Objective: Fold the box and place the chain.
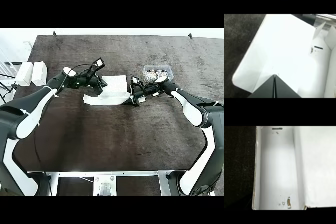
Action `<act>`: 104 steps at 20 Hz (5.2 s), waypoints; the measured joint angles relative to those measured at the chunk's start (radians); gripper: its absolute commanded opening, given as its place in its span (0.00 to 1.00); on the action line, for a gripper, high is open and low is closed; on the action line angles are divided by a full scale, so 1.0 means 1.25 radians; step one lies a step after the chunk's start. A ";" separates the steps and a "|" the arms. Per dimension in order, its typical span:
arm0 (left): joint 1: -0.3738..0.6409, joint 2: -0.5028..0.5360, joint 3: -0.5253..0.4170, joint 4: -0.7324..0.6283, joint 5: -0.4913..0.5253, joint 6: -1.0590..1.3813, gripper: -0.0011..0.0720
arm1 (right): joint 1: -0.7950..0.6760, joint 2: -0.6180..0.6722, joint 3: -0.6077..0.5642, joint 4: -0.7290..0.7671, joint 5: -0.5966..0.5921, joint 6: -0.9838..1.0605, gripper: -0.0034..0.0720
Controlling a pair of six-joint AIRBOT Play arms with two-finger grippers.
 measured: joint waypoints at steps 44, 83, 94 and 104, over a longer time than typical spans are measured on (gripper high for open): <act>-0.001 0.030 -0.005 0.313 -0.199 -0.018 0.74 | 0.000 0.000 0.000 0.000 0.000 0.000 0.60; -0.001 -0.004 -0.005 0.150 -0.192 0.091 0.81 | 0.000 0.000 0.000 -0.001 0.001 -0.001 0.60; -0.001 -0.004 -0.005 0.140 -0.187 0.076 0.82 | 0.000 0.000 0.000 0.000 0.000 0.001 0.60; 0.039 -0.004 -0.005 0.149 -0.247 0.041 0.04 | 0.000 0.000 0.000 0.000 -0.001 0.001 0.60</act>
